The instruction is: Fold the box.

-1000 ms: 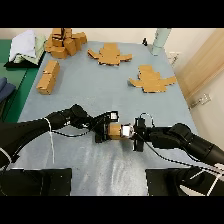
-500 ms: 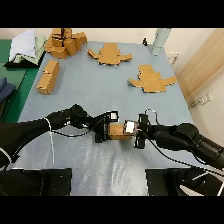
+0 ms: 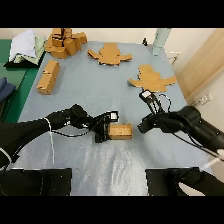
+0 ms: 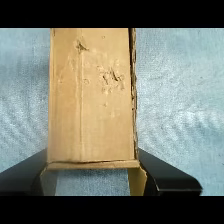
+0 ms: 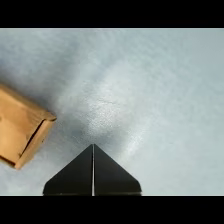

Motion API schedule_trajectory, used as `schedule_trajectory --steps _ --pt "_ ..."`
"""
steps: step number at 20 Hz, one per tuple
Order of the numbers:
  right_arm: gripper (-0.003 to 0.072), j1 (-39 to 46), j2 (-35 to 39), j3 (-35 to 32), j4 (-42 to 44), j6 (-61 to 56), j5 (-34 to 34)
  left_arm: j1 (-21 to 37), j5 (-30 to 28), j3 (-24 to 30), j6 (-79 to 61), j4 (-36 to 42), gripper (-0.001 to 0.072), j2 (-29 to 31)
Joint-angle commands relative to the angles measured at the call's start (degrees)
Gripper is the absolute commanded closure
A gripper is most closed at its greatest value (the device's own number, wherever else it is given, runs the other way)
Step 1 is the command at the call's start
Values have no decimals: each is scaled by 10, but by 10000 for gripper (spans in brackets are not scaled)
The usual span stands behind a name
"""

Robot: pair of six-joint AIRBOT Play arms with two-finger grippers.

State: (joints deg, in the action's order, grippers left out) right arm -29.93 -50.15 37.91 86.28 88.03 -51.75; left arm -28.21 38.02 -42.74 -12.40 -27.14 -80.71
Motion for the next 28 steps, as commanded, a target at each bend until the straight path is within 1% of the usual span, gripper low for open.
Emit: schedule_trajectory --steps 1,3,6,11,14,17,19,21,23,25,26,28 --pt "682 17 -84 63 70 -81 -58 0 -2 0 0 2 247 0" --pt "682 17 -121 73 109 -103 -61 0 -1 0 0 2 247 0" --pt "682 17 -147 72 117 -125 -62 0 -1 0 0 2 247 0" --pt "682 17 -139 73 100 -168 -58 7 -1 -1 4 -3 247 8" --pt "682 17 -121 73 63 -208 -58 48 -15 -1 57 -21 247 46" --pt "682 17 -113 73 30 -225 -57 132 -42 0 147 -66 247 101" --pt "682 17 -113 73 15 -226 -57 206 -44 0 220 -115 247 131" --pt "682 17 -113 73 -2 -226 -51 288 -38 0 313 -183 247 155" --pt "682 17 -113 73 -17 -226 -40 376 -5 1 403 -254 247 171" --pt "682 17 -113 72 -29 -226 -26 464 57 1 456 -324 247 177" --pt "682 17 -113 72 -36 -226 -17 506 76 4 472 -338 247 177" --pt "682 17 -113 72 -42 -226 0 585 80 19 482 -333 246 180"
